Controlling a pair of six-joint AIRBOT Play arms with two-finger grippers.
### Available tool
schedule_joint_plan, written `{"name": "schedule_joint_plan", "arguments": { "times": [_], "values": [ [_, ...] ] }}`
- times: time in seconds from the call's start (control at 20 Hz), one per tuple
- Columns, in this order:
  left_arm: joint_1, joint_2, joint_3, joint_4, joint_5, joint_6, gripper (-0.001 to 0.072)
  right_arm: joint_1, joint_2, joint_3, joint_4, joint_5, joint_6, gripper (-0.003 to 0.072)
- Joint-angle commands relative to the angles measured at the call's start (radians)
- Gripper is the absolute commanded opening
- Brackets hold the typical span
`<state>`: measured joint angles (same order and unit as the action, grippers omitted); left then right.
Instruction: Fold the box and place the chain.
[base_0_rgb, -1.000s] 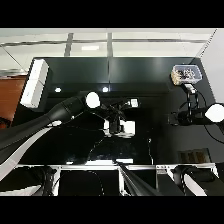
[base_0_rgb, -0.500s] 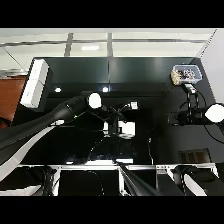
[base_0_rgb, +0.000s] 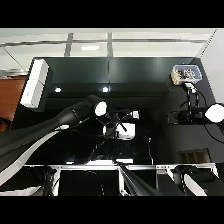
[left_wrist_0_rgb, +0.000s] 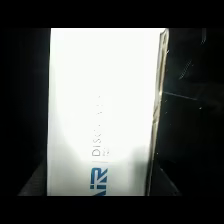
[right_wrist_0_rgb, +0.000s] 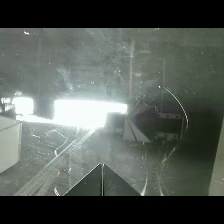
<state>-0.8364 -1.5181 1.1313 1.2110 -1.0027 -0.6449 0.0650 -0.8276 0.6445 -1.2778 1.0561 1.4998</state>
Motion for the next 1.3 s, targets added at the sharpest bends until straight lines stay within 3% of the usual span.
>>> {"name": "schedule_joint_plan", "arguments": {
  "times": [0.0, 0.1, 0.35, 0.5, 0.6, 0.7, 0.9, 1.05, 1.25],
  "values": [
    [-0.013, -0.005, 0.003, 0.1, -0.006, -0.1, 0.0359, 0.0, 0.0, 0.0, 0.014, -0.007, 0.0, 0.0018],
    [0.001, 0.006, 0.031, 0.115, -0.054, -0.161, 0.0299, 0.0, 0.0, 0.0, 0.014, -0.006, 0.0, 0.0018],
    [0.111, 0.148, 0.118, 0.301, -0.286, -0.549, 0.029, 0.0, 0.0, 0.0, 0.014, 0.003, 0.0, 0.0018],
    [0.254, 0.291, 0.118, 0.34, -0.484, -0.713, 0.0289, 0.0, 0.0, 0.0, 0.013, 0.009, 0.0, 0.0018],
    [0.389, 0.38, 0.118, 0.364, -0.555, -0.718, 0.0289, 0.0, 0.0, 0.0, 0.013, 0.008, 0.0, 0.0018],
    [0.562, 0.46, 0.117, 0.382, -0.566, -0.728, 0.0289, 0.0, 0.0, 0.0, 0.014, 0.006, 0.0, 0.0018],
    [0.938, 0.562, 0.037, 0.382, -0.412, -0.771, 0.0289, 0.0, 0.0, 0.0, 0.017, -0.008, 0.0, 0.0018],
    [1.183, 0.548, 0.0, 0.377, -0.431, -0.744, 0.0289, 0.0, 0.0, 0.0, 0.018, -0.018, 0.0, 0.0018],
    [1.381, 0.529, 0.0, 0.383, -0.437, -0.681, 0.0289, 0.0, 0.0, 0.0, 0.018, -0.034, 0.0, 0.0018]
  ]
}}
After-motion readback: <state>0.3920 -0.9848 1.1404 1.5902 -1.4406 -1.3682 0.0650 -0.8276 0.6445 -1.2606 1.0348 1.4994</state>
